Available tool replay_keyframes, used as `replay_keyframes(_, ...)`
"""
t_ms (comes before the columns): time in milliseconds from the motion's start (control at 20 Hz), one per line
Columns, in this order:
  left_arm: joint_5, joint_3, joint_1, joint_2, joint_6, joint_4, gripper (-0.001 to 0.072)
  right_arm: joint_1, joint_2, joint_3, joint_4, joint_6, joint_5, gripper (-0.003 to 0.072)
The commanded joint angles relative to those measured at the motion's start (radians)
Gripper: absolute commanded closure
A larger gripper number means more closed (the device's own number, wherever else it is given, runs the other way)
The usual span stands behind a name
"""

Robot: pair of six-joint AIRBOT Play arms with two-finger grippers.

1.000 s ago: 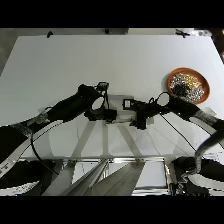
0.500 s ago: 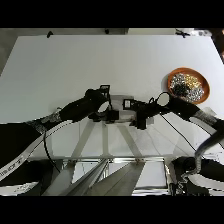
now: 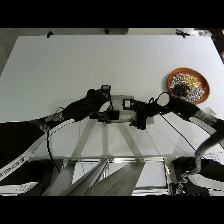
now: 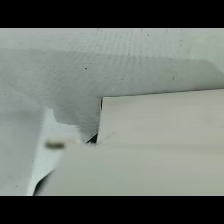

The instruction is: Fold the box and place the chain.

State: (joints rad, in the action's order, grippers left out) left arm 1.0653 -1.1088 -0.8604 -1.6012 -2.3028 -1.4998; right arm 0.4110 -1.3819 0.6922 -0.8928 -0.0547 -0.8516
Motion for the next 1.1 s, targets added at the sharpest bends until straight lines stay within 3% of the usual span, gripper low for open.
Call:
replay_keyframes(0,0.003,0.001,-0.002,-0.003,0.009,0.006,0.0708,0.000,0.000,0.000,0.000,0.000,0.000,0.0272)
replay_keyframes(150,0.018,0.001,-0.002,-0.003,0.009,0.011,0.0697,0.000,0.000,0.000,0.000,0.000,0.000,0.0272)
replay_keyframes(200,0.019,0.001,-0.002,-0.002,0.010,0.011,0.0643,0.000,0.000,0.000,0.000,0.000,0.000,0.0272)
replay_keyframes(300,0.018,0.001,-0.003,0.006,0.010,0.005,0.0378,0.000,0.000,0.000,0.000,0.000,0.000,0.0272)
replay_keyframes(350,0.020,0.001,-0.002,0.014,0.012,-0.005,0.0339,0.000,0.000,0.000,0.000,0.000,-0.001,0.0272)
replay_keyframes(600,0.066,0.001,0.033,0.098,0.147,-0.027,0.0338,0.000,0.000,0.000,0.000,0.000,0.000,0.0272)
replay_keyframes(750,0.110,0.001,0.074,0.166,0.312,-0.033,0.0146,0.000,0.000,0.000,0.000,0.000,0.000,0.0272)
replay_keyframes(900,0.110,0.001,0.140,0.256,0.459,-0.005,0.0138,0.000,0.000,0.000,0.000,0.000,0.000,0.0272)
replay_keyframes(1050,0.115,0.002,0.233,0.342,0.868,0.132,0.0138,0.000,0.000,0.000,0.000,0.000,0.000,0.0272)
